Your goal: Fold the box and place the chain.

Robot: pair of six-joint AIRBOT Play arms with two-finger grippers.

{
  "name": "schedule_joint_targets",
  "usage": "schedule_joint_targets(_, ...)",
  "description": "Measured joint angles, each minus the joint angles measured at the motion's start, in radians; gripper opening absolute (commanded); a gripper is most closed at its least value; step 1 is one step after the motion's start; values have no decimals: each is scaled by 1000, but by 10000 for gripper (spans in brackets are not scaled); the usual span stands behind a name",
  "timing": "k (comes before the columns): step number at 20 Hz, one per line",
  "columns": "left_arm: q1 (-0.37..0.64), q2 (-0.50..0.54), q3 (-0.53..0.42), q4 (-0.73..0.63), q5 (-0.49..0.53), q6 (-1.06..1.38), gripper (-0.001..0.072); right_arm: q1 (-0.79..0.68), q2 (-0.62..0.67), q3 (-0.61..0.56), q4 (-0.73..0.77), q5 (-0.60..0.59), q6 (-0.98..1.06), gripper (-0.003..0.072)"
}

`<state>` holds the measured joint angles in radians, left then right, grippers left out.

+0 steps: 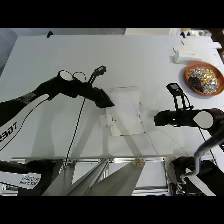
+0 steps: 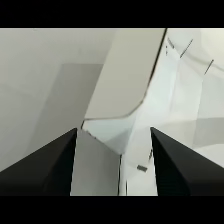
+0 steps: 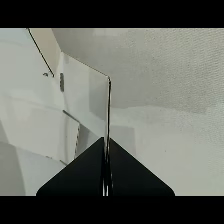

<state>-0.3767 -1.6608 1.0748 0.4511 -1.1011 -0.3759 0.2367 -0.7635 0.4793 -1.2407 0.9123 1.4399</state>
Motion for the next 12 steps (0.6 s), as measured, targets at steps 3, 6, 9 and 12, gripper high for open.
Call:
schedule_joint_targets(3,-24,-28,0,-49,11,19,509,0,0,0,0,0,0,20)
schedule_joint_targets(6,-56,-53,0,-80,15,46,310,0,0,0,0,0,0,20)
schedule_joint_targets(9,-74,-60,0,-93,8,101,5,0,0,0,6,-3,0,20)
schedule_joint_targets(12,-80,-53,0,-94,11,176,5,0,0,0,22,-2,-1,115)
